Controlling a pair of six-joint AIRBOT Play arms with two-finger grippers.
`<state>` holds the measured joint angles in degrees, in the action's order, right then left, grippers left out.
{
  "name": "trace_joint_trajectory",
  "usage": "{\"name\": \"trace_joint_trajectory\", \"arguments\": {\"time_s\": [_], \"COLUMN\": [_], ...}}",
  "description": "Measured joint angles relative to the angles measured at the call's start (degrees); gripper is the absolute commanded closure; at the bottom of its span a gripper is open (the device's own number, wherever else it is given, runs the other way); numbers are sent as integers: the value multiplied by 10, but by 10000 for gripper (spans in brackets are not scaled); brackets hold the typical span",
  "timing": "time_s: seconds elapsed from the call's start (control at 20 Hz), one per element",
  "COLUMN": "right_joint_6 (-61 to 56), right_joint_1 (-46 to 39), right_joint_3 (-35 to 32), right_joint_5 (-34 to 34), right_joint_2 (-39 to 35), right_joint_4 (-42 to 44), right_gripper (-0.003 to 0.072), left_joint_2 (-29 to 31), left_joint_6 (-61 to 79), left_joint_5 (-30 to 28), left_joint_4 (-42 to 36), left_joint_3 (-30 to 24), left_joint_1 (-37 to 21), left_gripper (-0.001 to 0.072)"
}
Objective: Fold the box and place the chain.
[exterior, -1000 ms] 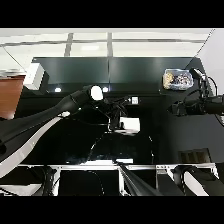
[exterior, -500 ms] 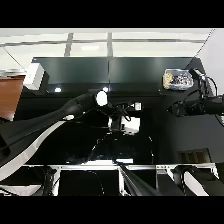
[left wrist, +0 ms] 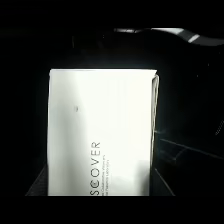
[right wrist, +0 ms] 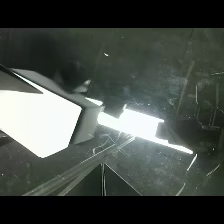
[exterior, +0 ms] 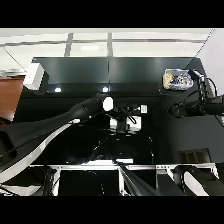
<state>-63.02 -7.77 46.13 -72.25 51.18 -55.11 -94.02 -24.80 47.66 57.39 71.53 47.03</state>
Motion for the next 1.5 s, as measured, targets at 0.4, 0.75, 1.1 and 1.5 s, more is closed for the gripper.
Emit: {"name": "trace_joint_trajectory", "arguments": {"time_s": [0.4, 0.75, 1.1, 1.5], "right_joint_6": [0, 0, -1, -14], "right_joint_1": [0, 0, 0, 23], "right_joint_3": [0, 0, 0, 0], "right_joint_5": [-8, -2, 37, 164], "right_joint_2": [0, 0, 0, 0], "right_joint_4": [0, 0, 6, 27], "right_gripper": [674, 674, 672, 672], "left_joint_2": [89, 169, 202, 149], "left_joint_6": [-314, -509, -428, -267], "left_joint_5": [150, 301, 216, 44], "left_joint_4": [238, 336, 174, 116], "left_joint_3": [11, -66, -108, -101], "left_joint_1": [-133, -478, -769, -790], "left_gripper": [479, 478, 478, 478]}}
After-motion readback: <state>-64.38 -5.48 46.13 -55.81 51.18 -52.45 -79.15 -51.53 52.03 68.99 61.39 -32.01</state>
